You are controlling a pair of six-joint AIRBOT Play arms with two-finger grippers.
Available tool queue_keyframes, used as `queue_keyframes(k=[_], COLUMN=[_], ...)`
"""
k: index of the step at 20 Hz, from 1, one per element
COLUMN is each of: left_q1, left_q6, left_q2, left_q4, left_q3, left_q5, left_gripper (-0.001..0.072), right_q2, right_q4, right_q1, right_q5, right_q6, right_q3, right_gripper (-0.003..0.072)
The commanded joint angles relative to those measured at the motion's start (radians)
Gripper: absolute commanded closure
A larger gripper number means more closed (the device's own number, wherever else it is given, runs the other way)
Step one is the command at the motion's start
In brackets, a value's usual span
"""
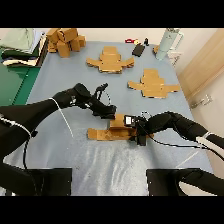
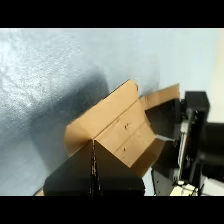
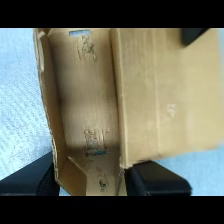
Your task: Fold the box.
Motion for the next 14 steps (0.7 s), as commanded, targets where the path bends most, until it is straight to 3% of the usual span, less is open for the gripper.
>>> queue_keyframes(k=[1,5,8,12,14], left_q1=[0.057,0.135,0.130,0.027,0.027], left_q6=[0.203,0.528,0.726,0.938,1.117], left_q2=[0.066,0.277,0.408,0.488,0.492], left_q4=[0.000,-0.035,-0.060,-0.058,-0.106], left_q3=[0.003,-0.149,-0.267,-0.369,-0.417], left_q5=[-0.115,-0.102,-0.074,0.083,0.101], left_gripper=[0.0699,0.0699,0.0699,0.0699,0.0697], right_q2=[-0.001,-0.001,-0.001,-0.001,-0.001], right_q4=[0.000,0.000,0.000,0.000,0.000], right_q1=[0.001,0.001,0.001,0.000,0.001], right_q5=[0.002,0.002,0.002,0.002,0.002], right_q6=[0.000,0.000,0.000,0.000,0.000], right_q3=[0.000,0.000,0.000,0.000,0.000], right_gripper=[0.0215,0.0215,0.0215,0.0215,0.0215])
